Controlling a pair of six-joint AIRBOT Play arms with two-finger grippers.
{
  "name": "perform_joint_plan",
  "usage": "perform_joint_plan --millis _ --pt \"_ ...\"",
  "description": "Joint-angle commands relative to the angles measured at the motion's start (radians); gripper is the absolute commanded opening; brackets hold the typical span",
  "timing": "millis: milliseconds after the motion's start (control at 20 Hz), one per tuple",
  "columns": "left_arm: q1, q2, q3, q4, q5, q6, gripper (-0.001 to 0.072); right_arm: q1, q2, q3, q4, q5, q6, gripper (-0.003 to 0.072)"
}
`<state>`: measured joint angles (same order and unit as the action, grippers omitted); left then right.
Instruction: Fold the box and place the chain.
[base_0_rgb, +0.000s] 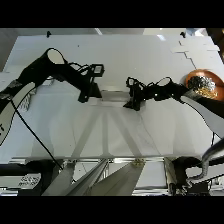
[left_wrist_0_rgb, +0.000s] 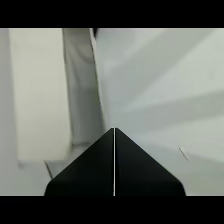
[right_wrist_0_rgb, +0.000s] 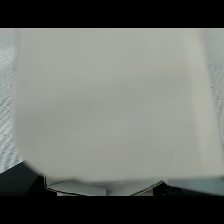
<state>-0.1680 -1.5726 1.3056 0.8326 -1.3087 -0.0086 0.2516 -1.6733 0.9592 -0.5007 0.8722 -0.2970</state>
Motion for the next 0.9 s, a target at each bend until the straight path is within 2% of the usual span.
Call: perform_joint_plan --millis 0,400,500,650,850 --pt "-0.045 0.003 -0.001 -0.051 0.247 -0.016 0.0006 0.001 0.0 0.001 0.0 0.0 0.0 0.0459" --pt "-0.042 -0.096 -0.001 -0.155 0.597 -0.019 0.0006 0.001 0.0 0.001 0.0 0.0 0.0 0.0459" --pt "-0.042 -0.142 -0.001 -0.169 0.613 -0.03 0.0006 0.001 0.0 0.001 0.0 0.0 0.0 0.0459" --pt "-0.042 -0.196 -0.001 -0.168 0.587 -0.068 0.0006 0.001 0.0 0.001 0.0 0.0 0.0 0.0459" --pt "-0.033 -0.171 0.0 -0.17 0.53 -0.067 0.0006 0.001 0.0 0.001 0.0 0.0 0.0 0.0459"
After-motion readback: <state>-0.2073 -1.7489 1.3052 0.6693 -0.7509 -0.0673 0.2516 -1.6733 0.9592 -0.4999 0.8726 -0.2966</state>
